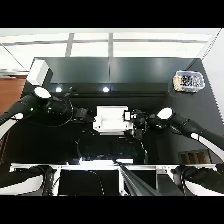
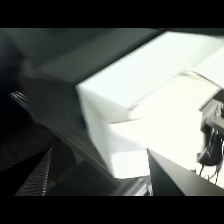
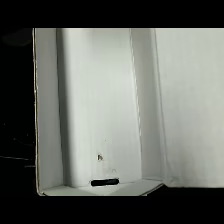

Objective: Fold the box and place the chain.

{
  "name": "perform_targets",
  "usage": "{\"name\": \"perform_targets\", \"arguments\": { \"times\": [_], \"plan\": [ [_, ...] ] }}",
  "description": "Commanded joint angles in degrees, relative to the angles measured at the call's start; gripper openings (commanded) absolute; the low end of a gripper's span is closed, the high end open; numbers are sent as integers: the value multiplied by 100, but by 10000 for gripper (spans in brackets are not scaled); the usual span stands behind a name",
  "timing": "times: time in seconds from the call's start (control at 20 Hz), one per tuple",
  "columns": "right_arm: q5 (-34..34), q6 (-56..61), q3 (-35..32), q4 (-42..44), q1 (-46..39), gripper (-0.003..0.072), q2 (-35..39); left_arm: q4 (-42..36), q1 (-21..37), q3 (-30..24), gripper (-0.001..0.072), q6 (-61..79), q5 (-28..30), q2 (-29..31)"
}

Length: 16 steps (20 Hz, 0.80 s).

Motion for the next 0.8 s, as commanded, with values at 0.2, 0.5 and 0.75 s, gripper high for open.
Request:
{"name": "perform_targets", "arguments": {
  "times": [0.2,0.5,0.75],
  "plan": [
    [2,0,2,4,2,478,-2,96,-901,133,574,-208,428,-4],
    [0,0,2,2,2,478,-2,645,-1211,361,486,-953,507,-4],
    [0,0,2,2,2,478,-2,1641,-1722,479,486,-2262,1001,-4]
  ]
}}
